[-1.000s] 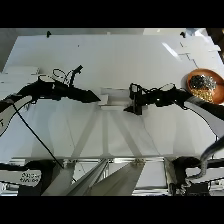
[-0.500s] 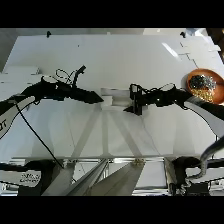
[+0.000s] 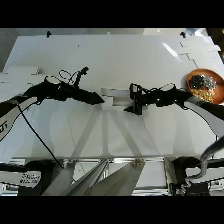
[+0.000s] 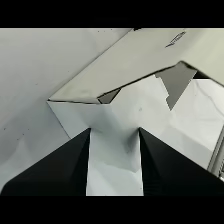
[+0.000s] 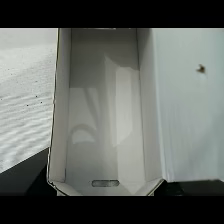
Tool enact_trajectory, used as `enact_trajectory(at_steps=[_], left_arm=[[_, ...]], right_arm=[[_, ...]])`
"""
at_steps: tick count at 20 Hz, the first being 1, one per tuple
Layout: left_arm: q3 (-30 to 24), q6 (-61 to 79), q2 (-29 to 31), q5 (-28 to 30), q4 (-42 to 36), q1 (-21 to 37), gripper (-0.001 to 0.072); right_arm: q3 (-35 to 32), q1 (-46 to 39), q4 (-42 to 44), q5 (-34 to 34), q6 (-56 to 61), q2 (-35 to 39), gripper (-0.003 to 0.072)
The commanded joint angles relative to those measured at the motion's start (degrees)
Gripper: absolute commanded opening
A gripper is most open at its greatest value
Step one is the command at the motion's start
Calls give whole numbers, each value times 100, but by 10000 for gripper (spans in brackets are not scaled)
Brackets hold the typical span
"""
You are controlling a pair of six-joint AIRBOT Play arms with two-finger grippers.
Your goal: Fold the box and place the chain.
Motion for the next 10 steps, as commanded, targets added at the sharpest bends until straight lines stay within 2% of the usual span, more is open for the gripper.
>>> enact_trajectory(at_steps=[1, 7, 8, 10], left_arm=[[0, -219, 57, 299, 334, -4, 314], [0, -223, 184, 621, 348, -249, 310], [0, -223, 184, 680, 363, -299, 276], [0, -223, 201, 704, 363, -387, 276]], right_arm=[[4, 2, -2, 13, 2, 0, 494], [4, 2, -2, 13, 2, 2, 494], [4, 2, -2, 13, 2, 2, 494], [4, 2, -2, 13, 2, 0, 494]])
